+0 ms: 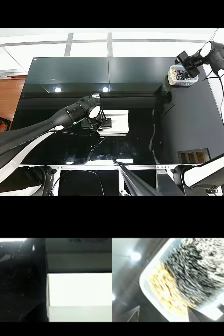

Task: Fold the box and place the chain.

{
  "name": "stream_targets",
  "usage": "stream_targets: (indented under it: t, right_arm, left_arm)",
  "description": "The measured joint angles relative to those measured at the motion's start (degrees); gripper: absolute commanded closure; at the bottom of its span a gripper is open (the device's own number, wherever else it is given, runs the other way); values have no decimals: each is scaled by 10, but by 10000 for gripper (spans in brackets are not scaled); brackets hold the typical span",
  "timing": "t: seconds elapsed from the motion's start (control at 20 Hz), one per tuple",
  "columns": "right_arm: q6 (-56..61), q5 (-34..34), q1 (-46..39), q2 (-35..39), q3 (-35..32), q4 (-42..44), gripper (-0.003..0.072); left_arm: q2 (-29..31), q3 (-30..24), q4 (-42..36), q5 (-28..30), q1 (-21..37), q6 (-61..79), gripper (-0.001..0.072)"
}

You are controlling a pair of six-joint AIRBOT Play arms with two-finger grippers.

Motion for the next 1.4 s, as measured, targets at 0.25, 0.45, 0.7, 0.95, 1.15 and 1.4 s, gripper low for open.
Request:
stream_targets:
  t: [0.25,0.45,0.7,0.95,1.15,1.4]
  right_arm:
    - [20,-14,-23,-57,33,76,114]
    - [23,-13,-28,-73,38,92,169]
    - [16,-9,-30,-79,40,98,169]
    - [-36,-7,-30,-87,40,100,658]
    - [-104,3,-31,-81,40,101,672]
    - [-249,42,-30,-10,40,70,673]
  left_arm:
    - [0,0,1,0,0,0,683]
    - [0,0,1,0,0,0,683]
    - [0,0,1,0,0,0,683]
    - [0,0,0,0,0,0,683]
    - [0,0,0,0,0,0,683]
    - [0,0,-1,5,0,0,683]
